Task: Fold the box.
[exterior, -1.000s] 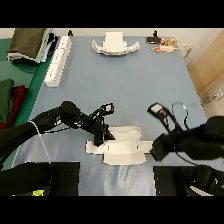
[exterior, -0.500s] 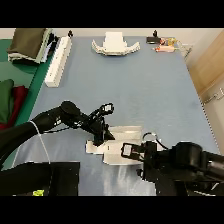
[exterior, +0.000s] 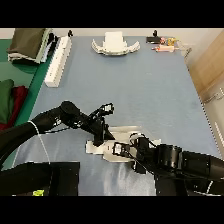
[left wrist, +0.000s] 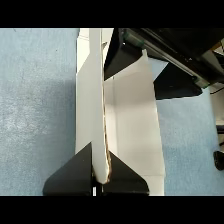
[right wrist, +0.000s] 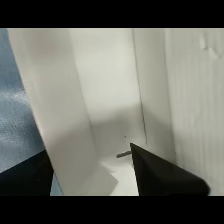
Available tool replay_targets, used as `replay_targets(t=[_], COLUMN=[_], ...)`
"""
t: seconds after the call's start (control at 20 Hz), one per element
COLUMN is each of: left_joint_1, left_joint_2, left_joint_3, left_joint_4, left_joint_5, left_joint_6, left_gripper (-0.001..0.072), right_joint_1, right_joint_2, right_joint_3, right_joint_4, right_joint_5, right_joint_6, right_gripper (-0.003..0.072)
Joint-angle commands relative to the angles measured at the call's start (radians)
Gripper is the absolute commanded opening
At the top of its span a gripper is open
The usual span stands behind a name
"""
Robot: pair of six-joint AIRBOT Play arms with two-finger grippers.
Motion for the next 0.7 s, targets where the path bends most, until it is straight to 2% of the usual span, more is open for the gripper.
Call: replay_targets(t=[0.0, 0.25, 0.3, 0.4, 0.65], left_joint_1=[0.0, 0.0, 0.0, 0.0, 0.0], left_joint_2=[0.0, 0.0, 0.0, 0.0, 0.0], left_joint_3=[0.0, 0.0, 0.0, 0.0, 0.0], left_joint_4=[0.001, 0.0, 0.0, 0.001, 0.0], left_joint_5=[0.0, 0.0, 0.0, 0.0, 0.0], left_joint_6=[0.0, 0.0, 0.0, 0.0, 0.0], left_gripper=[0.0016, 0.0016, 0.0016, 0.0016, 0.0016], right_joint_1=[0.002, 0.001, 0.001, 0.001, 0.001], right_joint_2=[0.008, 0.034, 0.034, 0.036, 0.064], right_joint_3=[0.032, 0.053, 0.053, 0.053, 0.064], right_joint_4=[-0.025, -0.011, -0.013, -0.013, -0.016], right_joint_5=[-0.029, -0.158, -0.17, -0.17, -0.163], right_joint_6=[0.108, 0.161, 0.221, 0.331, 0.343], right_gripper=[0.0713, 0.0713, 0.0713, 0.0713, 0.0713])
